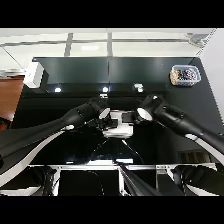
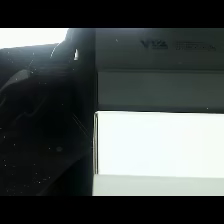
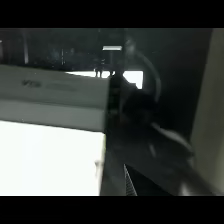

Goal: Fold the box and place the chain.

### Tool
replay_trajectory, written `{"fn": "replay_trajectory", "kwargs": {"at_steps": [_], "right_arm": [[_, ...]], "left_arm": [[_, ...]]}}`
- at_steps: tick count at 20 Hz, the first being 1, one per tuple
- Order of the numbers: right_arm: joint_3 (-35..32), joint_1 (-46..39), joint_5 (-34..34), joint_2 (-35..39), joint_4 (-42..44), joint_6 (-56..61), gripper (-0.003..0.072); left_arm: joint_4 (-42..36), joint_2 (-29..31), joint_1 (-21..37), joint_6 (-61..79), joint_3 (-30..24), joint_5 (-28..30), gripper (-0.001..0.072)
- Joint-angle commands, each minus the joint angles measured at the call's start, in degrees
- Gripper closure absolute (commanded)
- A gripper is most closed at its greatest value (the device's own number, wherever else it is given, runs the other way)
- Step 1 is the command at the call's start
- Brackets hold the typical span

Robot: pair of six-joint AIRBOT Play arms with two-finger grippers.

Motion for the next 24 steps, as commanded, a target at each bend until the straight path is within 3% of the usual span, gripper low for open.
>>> {"fn": "replay_trajectory", "kwargs": {"at_steps": [1,6,9,10,11,16,21,22,24], "right_arm": [[1.05,-1.75,5.95,6.73,-4.48,-4.98,0.0360],[1.05,-8.11,8.09,15.96,-12.35,-6.56,0.0359],[0.42,-14.19,6.12,16.57,-26.91,-6.34,0.0357],[-0.37,-17.38,2.45,16.50,-29.35,-6.25,0.0193],[-0.76,-21.81,-1.66,15.91,-28.98,-6.32,-0.0034],[1.70,-45.53,-17.86,6.67,-9.68,-5.95,-0.0034],[20.96,-55.04,-12.35,-15.06,3.63,-17.84,-0.0034],[26.23,-55.17,-9.66,-19.93,3.93,-20.11,0.0063],[35.85,-55.15,-5.46,-28.46,3.91,-22.27,0.0070]], "left_arm": [[-0.44,0.55,0.11,-0.04,0.57,-0.11,0.0681],[-0.22,0.59,0.76,-0.09,2.91,-1.60,0.0681],[-0.24,0.50,0.76,-0.07,2.91,-1.38,0.0680],[-0.24,0.50,0.76,-0.07,2.91,-1.36,0.0680],[-0.26,0.50,0.76,-0.07,2.91,-1.38,0.0680],[-0.26,0.48,0.76,-0.04,2.91,-1.38,0.0680],[-0.20,0.48,0.79,-0.04,2.91,-1.38,0.0680],[-0.20,0.48,0.79,-0.04,2.91,-1.36,0.0680],[-0.20,0.48,0.79,-0.04,2.91,-1.36,0.0679]]}}
